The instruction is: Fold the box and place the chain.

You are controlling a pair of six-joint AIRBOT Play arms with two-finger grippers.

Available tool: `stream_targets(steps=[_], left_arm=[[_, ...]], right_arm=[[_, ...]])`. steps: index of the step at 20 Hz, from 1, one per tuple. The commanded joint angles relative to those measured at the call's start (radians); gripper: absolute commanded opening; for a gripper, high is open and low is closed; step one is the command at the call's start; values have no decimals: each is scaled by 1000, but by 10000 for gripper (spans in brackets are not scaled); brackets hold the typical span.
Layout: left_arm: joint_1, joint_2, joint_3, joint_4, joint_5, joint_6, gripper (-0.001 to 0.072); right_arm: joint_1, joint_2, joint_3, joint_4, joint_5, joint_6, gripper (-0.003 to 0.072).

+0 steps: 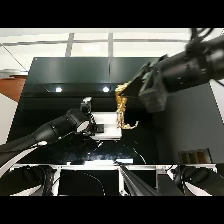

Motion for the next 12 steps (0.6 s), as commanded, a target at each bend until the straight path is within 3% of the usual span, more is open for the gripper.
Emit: stream_targets(steps=[1, 4, 8, 12], left_arm=[[0, -1, 0, -5, 7, 0, 32], [0, 0, 0, -5, 7, 0, 32], [0, 0, 0, -6, 7, 0, 32], [0, 0, 0, -6, 5, 0, 32]], right_arm=[[60, -35, -34, 21, 67, -11, 17], [69, -68, -125, 10, 64, -12, 18], [68, -71, -318, -132, 104, 11, 19], [71, -72, -492, -61, 241, 22, 19]])
